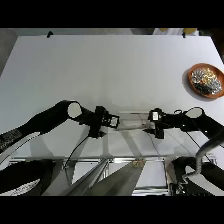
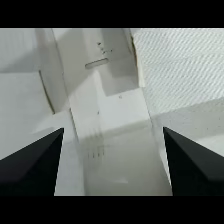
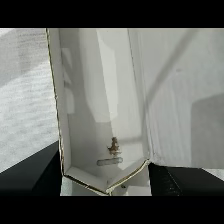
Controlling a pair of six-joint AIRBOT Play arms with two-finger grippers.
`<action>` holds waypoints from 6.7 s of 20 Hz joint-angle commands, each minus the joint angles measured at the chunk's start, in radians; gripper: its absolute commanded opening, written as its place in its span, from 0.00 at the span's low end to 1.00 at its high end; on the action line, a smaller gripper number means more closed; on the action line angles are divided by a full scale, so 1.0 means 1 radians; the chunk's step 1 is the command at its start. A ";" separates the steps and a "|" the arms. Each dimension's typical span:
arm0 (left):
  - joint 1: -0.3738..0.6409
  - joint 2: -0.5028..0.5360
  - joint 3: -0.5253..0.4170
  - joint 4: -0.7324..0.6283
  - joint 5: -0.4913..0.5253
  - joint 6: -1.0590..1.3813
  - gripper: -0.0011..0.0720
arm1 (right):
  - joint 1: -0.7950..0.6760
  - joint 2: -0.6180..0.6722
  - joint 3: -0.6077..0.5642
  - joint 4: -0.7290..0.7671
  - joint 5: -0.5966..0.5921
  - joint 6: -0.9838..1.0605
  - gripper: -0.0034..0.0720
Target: Fold the box and place the chain.
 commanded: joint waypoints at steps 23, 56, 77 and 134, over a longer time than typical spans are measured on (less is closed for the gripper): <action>0.064 0.174 -0.070 -0.104 0.062 -0.209 0.51 | 0.000 0.001 0.001 0.000 0.000 0.000 0.50; 0.041 -0.161 0.057 -0.041 0.024 -0.256 0.33 | 0.000 0.001 0.001 0.000 0.000 0.000 0.50; 0.012 -0.074 0.057 -0.117 0.084 -0.020 0.95 | 0.000 0.001 0.001 0.000 0.000 0.000 0.50; -0.088 -0.174 0.057 -0.515 0.218 0.423 0.38 | 0.000 0.001 0.001 0.001 0.000 0.000 0.50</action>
